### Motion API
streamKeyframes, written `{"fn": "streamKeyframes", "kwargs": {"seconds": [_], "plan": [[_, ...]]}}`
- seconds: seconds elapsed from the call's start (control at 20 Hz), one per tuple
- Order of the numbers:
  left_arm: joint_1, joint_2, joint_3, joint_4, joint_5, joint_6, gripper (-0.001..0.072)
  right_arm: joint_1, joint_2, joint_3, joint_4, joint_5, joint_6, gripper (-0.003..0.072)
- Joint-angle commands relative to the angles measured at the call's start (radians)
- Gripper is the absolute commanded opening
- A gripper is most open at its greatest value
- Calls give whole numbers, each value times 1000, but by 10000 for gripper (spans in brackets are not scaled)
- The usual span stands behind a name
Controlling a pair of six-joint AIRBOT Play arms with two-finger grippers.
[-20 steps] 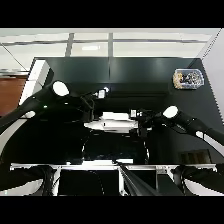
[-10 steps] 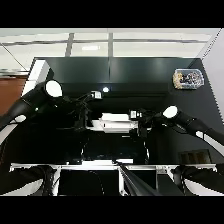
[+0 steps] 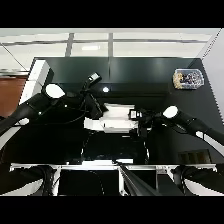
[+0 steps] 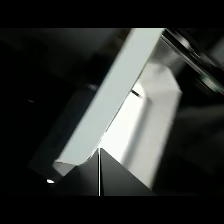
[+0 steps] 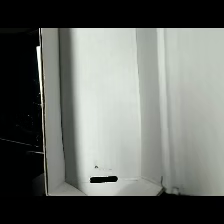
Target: Fold the box and place the chain.
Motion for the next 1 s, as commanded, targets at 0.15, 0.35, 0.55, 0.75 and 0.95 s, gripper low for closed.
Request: {"fn": "streamKeyframes", "kwargs": {"seconds": [0.15,0.35,0.55,0.75,0.95], "plan": [[-19,-152,16,60,97,-25,24,1,0,-1,3,-3,0,202],[-67,-241,77,185,-36,-66,25,1,0,-1,3,-3,0,202],[-73,-238,119,201,-15,-63,24,1,0,-1,3,-3,0,202],[-13,-113,150,274,-23,-94,24,1,0,-1,3,-3,0,202],[91,42,115,293,-129,-118,24,1,0,-1,3,-4,0,202]]}}
